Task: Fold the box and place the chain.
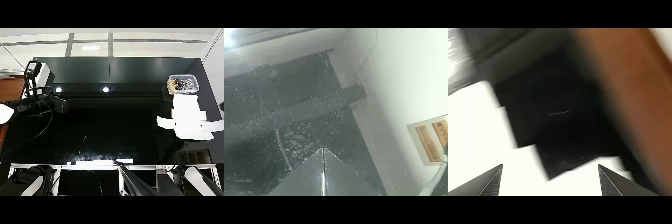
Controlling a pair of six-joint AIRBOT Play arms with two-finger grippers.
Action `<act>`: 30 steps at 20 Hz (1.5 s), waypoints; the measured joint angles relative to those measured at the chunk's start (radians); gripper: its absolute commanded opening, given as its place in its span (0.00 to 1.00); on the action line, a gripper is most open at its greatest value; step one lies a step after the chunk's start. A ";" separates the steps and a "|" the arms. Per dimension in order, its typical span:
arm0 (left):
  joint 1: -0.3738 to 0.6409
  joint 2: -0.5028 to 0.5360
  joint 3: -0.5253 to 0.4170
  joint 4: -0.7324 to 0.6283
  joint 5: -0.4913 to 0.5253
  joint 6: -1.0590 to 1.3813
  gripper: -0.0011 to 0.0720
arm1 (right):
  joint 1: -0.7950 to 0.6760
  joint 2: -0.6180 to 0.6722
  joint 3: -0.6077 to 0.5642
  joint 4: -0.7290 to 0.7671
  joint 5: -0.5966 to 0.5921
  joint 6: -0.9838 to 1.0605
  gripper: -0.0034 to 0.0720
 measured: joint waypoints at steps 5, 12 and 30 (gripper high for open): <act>0.000 -0.008 0.000 0.000 0.013 0.000 0.06 | -0.114 -0.209 0.116 -0.103 0.149 -0.037 0.99; 0.000 -0.015 0.000 -0.014 0.016 0.000 0.06 | -0.142 -0.491 0.318 -0.053 0.451 -0.222 0.99; 0.000 -0.016 0.000 -0.056 0.019 0.000 0.06 | -0.145 -0.602 0.360 0.137 0.668 -0.369 0.08</act>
